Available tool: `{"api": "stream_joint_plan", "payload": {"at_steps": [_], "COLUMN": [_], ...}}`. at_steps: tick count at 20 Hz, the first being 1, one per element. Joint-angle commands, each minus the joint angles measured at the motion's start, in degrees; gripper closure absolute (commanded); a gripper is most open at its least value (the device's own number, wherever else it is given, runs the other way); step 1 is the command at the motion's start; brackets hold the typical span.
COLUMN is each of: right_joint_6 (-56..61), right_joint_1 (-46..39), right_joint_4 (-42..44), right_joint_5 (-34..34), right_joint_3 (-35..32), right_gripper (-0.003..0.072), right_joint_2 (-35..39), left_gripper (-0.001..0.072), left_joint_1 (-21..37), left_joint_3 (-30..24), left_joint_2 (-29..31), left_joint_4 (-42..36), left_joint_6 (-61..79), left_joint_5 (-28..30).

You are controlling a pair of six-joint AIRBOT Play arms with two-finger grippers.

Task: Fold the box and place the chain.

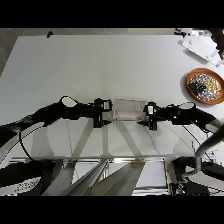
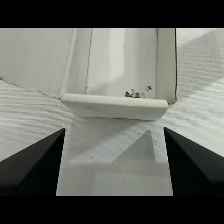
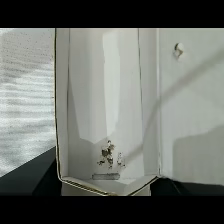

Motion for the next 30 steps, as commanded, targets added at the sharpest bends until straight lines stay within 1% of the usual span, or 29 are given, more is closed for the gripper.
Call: {"api": "stream_joint_plan", "payload": {"at_steps": [1,4,6,10,13,17,21,29,30], "right_joint_6": [0.0,0.0,0.0,0.0,0.0,0.0,0.0,0.0,0.0], "right_joint_1": [0.0,0.0,0.0,0.0,0.0,0.0,0.0,0.0,0.0], "right_joint_4": [0.0,0.0,0.0,0.0,0.0,0.0,0.0,0.0,0.0], "right_joint_5": [0.0,0.0,0.0,0.0,0.0,0.0,0.0,0.0,0.0], "right_joint_3": [0.0,0.0,0.0,0.0,0.0,0.0,0.0,0.0,0.0], "right_gripper": [0.0267,0.0267,0.0267,0.0267,0.0267,0.0267,0.0267,0.0267,0.0267], "right_joint_2": [0.0,0.0,0.0,0.0,0.0,0.0,0.0,0.0,0.0], "left_gripper": [0.0011,0.0011,0.0011,0.0011,0.0009,0.0006,0.0006,0.0018,0.0077], "left_joint_1": [0.1,0.0,-0.6,-1.3,-1.3,-1.2,-2.2,-4.2,-4.2], "left_joint_3": [1.1,1.2,2.0,6.6,8.9,9.2,9.2,9.2,9.2], "left_joint_2": [-0.2,-1.2,-2.3,-6.2,-8.1,-8.1,-8.1,-8.2,-8.3], "left_joint_4": [4.0,5.0,5.1,7.5,7.5,7.7,7.2,6.4,6.4], "left_joint_6": [-2.8,-3.1,-6.6,-14.2,-14.8,-13.9,-7.4,-6.8,-6.8], "left_joint_5": [-1.6,-2.1,-2.2,-3.8,-4.5,-5.3,-5.9,-5.5,-5.5]}}
